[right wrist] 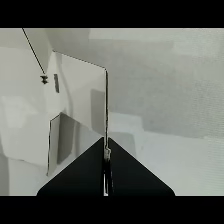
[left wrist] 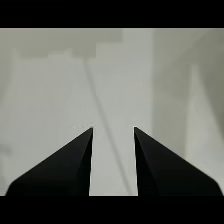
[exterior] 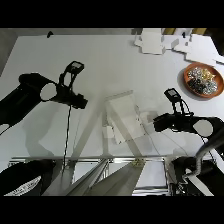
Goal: Fold the box and place the chain.
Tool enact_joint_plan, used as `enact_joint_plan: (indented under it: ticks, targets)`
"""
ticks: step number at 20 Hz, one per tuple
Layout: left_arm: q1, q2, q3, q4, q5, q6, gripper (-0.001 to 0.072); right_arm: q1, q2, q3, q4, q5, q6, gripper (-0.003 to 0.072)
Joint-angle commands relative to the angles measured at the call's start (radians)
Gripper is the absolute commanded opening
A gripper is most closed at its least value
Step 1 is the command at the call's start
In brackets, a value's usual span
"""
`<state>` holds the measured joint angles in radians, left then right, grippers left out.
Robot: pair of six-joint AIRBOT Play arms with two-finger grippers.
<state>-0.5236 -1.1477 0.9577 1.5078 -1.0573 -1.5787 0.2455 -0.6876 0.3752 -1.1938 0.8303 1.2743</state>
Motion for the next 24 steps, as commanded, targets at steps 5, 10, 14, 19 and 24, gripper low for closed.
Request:
enact_joint_plan:
  ticks: [5,10,14,19,24]
  targets:
    - [0.056,-0.177,0.0,-0.88,0.139,0.793,0.0565,0.003,0.001,-0.001,0.002,-0.005,0.0,0.0024]
    - [0.082,-0.286,0.0,-0.861,0.062,0.821,0.0579,0.003,0.001,-0.001,0.001,-0.005,0.0,0.0024]
    - [0.083,-0.304,0.0,-0.86,0.057,0.833,0.0578,0.003,0.001,-0.001,0.001,-0.005,0.0,0.0024]
    - [0.079,-0.31,-0.001,-0.867,0.046,0.867,0.0578,0.003,0.001,-0.001,0.002,-0.005,0.0,0.0024]
    - [0.077,-0.404,-0.001,-0.942,-0.045,0.949,0.0578,0.003,0.001,-0.001,0.002,-0.005,0.0,0.0024]
